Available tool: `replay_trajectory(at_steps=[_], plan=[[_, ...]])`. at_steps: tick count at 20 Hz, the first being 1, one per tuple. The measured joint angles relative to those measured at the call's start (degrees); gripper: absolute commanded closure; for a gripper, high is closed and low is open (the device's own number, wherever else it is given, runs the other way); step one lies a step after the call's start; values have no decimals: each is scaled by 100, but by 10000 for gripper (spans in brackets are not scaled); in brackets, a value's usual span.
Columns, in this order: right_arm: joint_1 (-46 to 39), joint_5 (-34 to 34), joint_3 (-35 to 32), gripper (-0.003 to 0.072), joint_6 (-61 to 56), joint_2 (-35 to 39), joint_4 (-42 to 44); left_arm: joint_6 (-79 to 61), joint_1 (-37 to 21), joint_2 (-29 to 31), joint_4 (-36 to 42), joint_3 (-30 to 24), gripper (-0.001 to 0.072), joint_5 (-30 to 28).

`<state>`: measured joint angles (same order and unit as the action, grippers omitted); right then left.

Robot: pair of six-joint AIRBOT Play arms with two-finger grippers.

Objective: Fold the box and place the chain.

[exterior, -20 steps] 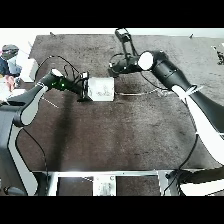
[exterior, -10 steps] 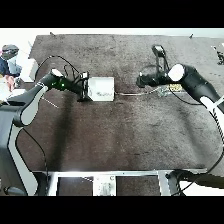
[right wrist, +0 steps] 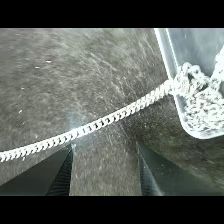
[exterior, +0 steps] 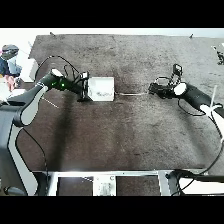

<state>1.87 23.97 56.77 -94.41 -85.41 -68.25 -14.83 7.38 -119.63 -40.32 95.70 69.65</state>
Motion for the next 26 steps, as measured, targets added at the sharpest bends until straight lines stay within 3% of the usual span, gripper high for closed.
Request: replay_trajectory(at_steps=[1, 2, 6, 7, 8, 12, 20, 26], plan=[[-9, -120, -11, 352, -17, -101, 92, 0, 0, 0, 0, 0, 365, 0], [-22, -210, -17, 404, -48, -201, 149, 2, 0, 0, 0, 0, 365, 0], [-33, -494, 149, 404, -118, -586, 444, 0, 0, 0, 0, 0, 365, 0], [-37, -542, 214, 495, -120, -675, 529, 2, 0, 0, 0, 0, 365, 0], [-37, -577, 275, 673, -122, -769, 610, 2, 0, 0, 0, 0, 365, 0], [114, -662, 389, 676, -68, -739, 800, 0, 0, 0, 0, 0, 365, 4], [1587, -973, 444, 676, 518, 1147, 907, 0, 0, 0, 0, 0, 365, 20], [2503, -1416, 739, 676, 619, 1622, 833, 0, 0, 0, 2, 0, 365, 20]])
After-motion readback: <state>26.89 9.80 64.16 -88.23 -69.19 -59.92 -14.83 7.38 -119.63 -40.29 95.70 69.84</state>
